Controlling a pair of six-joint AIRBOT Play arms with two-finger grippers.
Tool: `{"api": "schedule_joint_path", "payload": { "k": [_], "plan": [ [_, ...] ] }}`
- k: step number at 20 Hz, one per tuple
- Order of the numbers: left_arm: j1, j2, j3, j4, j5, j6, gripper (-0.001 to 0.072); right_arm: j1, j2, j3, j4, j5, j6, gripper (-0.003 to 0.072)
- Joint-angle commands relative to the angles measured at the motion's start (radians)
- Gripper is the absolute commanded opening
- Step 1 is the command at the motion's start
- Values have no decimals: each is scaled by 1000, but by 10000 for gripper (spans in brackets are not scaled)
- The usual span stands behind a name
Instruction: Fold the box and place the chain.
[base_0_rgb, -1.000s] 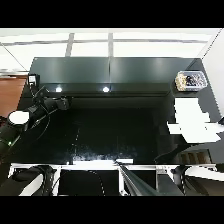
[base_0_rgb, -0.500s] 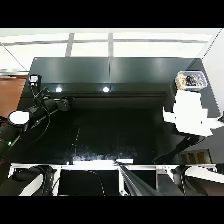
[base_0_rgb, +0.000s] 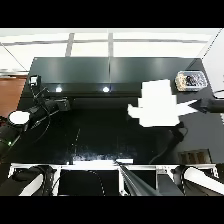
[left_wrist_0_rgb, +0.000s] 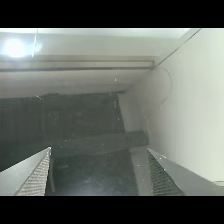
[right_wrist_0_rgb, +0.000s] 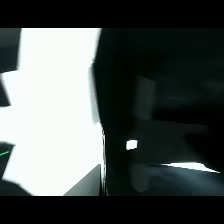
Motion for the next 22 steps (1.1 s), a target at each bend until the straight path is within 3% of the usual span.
{"api": "schedule_joint_path", "payload": {
  "k": [1, 4, 8, 11, 15, 17, 19, 22],
  "plan": [
    [-1, 0, 0, -2, -35, -17, 709, 155, 23, -54, 193, 55, -10, 23],
    [-2, -1, 0, -1, -106, -15, 710, 286, 80, -181, 259, -2, 12, 23],
    [-49, -22, 5, 2, -101, 17, 708, 428, 235, -402, 243, -188, 48, 23],
    [-124, -137, 81, 2, -235, 11, 704, 496, 279, -461, 240, -315, 48, 22],
    [-123, -341, 253, -70, -309, -23, 704, 526, 278, -462, 229, -297, 49, 23],
    [-87, -466, 345, -180, -532, -26, 704, 526, 279, -462, 213, -284, 49, 23],
    [-79, -586, 421, -188, -727, -61, 704, 526, 278, -462, 213, -279, 49, 23],
    [-94, -703, 464, -171, -799, -107, 704, 526, 278, -462, 213, -279, 49, 23]
  ]
}}
